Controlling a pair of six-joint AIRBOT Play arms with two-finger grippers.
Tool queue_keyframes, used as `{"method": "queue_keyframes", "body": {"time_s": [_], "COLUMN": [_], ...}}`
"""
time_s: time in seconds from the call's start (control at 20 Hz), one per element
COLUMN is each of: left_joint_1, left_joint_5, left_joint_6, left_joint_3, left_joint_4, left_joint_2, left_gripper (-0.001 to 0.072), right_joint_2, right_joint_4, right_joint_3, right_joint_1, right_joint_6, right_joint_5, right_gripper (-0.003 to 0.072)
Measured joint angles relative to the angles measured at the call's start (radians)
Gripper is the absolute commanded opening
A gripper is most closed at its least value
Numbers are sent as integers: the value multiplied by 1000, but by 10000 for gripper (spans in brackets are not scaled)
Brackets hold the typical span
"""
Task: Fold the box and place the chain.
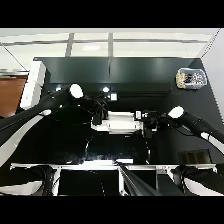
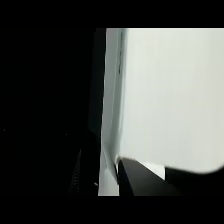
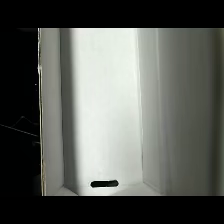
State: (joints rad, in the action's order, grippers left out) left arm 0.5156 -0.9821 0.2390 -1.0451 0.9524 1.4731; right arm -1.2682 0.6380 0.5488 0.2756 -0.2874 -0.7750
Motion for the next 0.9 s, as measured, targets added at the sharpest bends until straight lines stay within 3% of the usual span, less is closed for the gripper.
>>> {"method": "queue_keyframes", "body": {"time_s": [0.05, 0.1, 0.35, 0.55, 0.7, 0.9], "left_joint_1": [0, 0, 4, 14, 14, -17], "left_joint_5": [-21, -46, -218, -287, -229, -14], "left_joint_6": [49, 108, 379, 528, 517, 500], "left_joint_3": [0, 0, 3, 39, 61, 72], "left_joint_4": [39, 79, 159, -55, -249, -430], "left_joint_2": [-25, -52, -148, -141, -98, -38], "left_gripper": [242, 37, 24, 25, 25, 24], "right_joint_2": [0, 0, 0, 0, 0, 0], "right_joint_4": [5, 5, 10, 11, 11, 10], "right_joint_3": [0, 0, 0, 0, 0, 0], "right_joint_1": [0, 0, 0, 0, 0, 0], "right_joint_6": [0, 0, -6, -8, -8, -8], "right_joint_5": [-3, -4, -8, -8, -8, -7], "right_gripper": [429, 429, 429, 429, 429, 429]}}
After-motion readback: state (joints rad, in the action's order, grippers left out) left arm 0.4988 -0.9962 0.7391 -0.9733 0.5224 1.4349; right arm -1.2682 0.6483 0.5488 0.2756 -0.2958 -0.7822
